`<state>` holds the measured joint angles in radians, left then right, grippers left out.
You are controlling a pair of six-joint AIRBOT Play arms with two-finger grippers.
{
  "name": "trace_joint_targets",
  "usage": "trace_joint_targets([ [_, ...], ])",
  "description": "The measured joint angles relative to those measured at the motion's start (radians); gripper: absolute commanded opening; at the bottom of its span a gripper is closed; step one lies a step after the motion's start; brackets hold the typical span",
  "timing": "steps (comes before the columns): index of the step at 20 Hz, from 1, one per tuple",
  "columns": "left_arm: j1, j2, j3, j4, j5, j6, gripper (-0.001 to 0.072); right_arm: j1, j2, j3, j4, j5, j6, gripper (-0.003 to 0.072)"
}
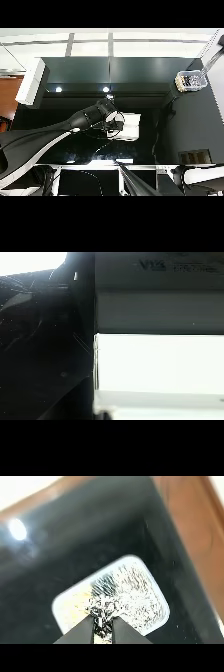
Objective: Fold the box and place the chain.
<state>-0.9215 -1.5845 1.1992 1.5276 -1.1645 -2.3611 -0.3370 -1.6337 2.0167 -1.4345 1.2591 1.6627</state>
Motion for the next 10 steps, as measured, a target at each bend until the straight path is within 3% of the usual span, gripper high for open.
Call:
trace_joint_targets([
  [5, 0.0, 0.0, 0.0, 0.0, 0.001, 0.0, 0.0024, 0.001, 0.211, 0.0, 0.117, -0.019, -0.08, 0.0002],
  [10, 0.0, 0.0, 0.0, 0.0, 0.002, 0.0, 0.0025, 0.002, 0.362, -0.003, 0.282, 0.042, -0.142, 0.0002],
])
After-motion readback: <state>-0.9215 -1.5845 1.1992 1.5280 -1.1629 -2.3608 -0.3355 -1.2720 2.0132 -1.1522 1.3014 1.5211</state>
